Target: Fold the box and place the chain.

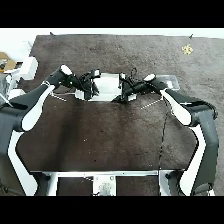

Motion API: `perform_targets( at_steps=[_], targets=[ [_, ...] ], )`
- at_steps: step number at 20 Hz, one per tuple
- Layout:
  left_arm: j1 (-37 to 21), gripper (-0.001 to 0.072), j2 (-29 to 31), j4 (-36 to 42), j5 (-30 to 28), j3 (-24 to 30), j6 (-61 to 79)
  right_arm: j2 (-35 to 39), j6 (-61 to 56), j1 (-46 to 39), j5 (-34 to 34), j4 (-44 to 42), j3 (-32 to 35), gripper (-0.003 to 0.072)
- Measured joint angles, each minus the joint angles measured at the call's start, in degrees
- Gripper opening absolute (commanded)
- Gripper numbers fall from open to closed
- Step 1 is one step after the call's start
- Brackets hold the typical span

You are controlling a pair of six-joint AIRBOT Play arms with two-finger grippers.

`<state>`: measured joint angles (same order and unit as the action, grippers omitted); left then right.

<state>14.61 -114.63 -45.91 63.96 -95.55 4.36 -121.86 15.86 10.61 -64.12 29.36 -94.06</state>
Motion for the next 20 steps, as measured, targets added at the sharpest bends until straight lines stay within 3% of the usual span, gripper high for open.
perform_targets(
  at_steps=[4,6,18,19,20],
  targets=[
    [0.0,0.0314,0.0,-0.1,0.4,0.0,0.1,0.0,0.0,0.0,0.0,0.0,0.0,0.0367],
    [0.0,0.072,0.0,0.0,0.6,0.0,0.2,0.0,0.0,0.0,0.0,0.0,0.0,0.0367],
    [-0.7,0.0701,0.0,0.9,1.2,0.0,-2.6,0.0,0.0,0.0,0.0,0.0,0.0,0.0367],
    [-1.2,0.0652,0.1,1.1,1.5,-0.1,-3.7,0.0,-0.1,0.0,0.0,0.0,0.0,0.0367],
    [-1.8,0.0418,0.3,1.1,1.7,-0.1,-5.1,0.0,-0.2,0.0,0.0,-0.1,0.0,0.0367]
  ],
)
